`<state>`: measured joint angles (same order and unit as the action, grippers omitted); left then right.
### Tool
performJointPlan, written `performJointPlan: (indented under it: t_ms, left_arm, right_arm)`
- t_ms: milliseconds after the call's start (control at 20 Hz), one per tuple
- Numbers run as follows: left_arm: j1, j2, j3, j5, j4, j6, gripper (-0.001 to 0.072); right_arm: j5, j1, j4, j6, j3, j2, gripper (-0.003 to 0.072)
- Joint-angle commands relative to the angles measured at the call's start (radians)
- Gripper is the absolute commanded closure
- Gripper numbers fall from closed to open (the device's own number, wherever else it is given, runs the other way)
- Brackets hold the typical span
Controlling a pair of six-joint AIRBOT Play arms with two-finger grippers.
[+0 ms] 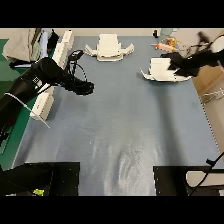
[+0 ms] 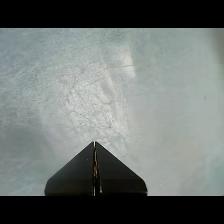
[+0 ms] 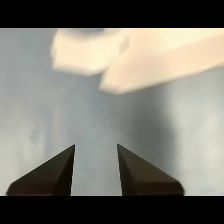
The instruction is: Fold the box.
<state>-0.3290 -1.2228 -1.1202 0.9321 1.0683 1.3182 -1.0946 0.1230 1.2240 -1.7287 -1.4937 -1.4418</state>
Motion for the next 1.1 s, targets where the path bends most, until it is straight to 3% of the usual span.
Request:
performJointPlan:
  t_ms: [0, 150, 350, 600, 750, 900, 1050]
  left_arm:
    - [0.0, -0.001, -0.007, 0.016, -0.007, 0.081, 0.0692]
    - [0.0, -0.013, -0.007, 0.02, -0.019, 0.16, 0.0693]
    - [0.0, -0.035, -0.007, 0.018, -0.022, 0.194, 0.0693]
    - [0.0, -0.049, -0.007, 0.008, -0.021, 0.193, 0.0693]
    - [0.0, -0.049, -0.007, -0.007, -0.021, 0.193, 0.0693]
    - [0.0, -0.049, -0.007, -0.018, -0.021, 0.193, 0.0693]
    - [0.0, -0.049, -0.007, -0.027, -0.021, 0.193, 0.0693]
  right_arm:
    - [-0.053, 0.291, -0.045, 0.178, -0.222, -0.159, 0.0267]
    - [-0.04, 0.415, -0.135, 0.254, -0.356, -0.351, 0.0267]
    - [-0.034, 0.457, -0.232, 0.367, -0.502, -0.555, 0.0267]
    - [0.027, 0.443, -0.399, 0.432, -0.551, -0.707, 0.0268]
    - [0.046, 0.423, -0.473, 0.482, -0.552, -0.737, 0.0282]
    - [0.061, 0.403, -0.514, 0.509, -0.552, -0.737, 0.0355]
    - [0.013, 0.391, -0.515, 0.508, -0.552, -0.736, 0.0591]
